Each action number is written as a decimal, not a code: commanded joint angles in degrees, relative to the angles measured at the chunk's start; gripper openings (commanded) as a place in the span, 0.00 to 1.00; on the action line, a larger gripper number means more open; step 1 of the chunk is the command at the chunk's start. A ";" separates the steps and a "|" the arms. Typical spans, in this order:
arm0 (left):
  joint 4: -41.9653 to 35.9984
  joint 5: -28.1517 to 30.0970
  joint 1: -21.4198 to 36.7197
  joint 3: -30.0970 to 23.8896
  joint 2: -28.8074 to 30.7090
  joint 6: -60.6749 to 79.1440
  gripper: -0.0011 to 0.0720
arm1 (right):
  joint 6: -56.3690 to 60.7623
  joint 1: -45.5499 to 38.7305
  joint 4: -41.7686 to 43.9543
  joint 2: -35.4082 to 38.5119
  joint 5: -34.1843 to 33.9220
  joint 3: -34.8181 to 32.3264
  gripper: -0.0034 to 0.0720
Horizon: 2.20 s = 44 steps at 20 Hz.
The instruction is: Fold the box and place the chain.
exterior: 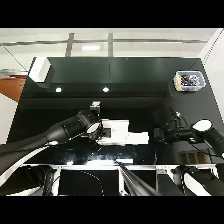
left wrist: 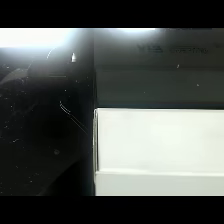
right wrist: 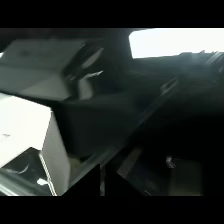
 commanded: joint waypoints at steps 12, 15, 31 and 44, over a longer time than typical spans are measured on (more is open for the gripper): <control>-0.92 -0.35 0.00 0.00 -0.79 0.00 0.05 | -2.89 15.65 11.61 -6.36 -2.80 9.35 0.79; -1.20 -0.31 0.00 0.00 -0.79 0.00 0.05 | -3.08 15.76 11.65 -6.34 0.33 11.04 0.92; -1.27 -0.66 0.02 0.00 -0.79 0.00 0.05 | 19.93 32.70 -3.65 -6.36 -9.14 16.39 0.67; -1.27 -0.72 0.00 0.00 -0.79 0.00 0.05 | 41.03 43.15 -26.16 -8.52 -7.63 25.00 0.67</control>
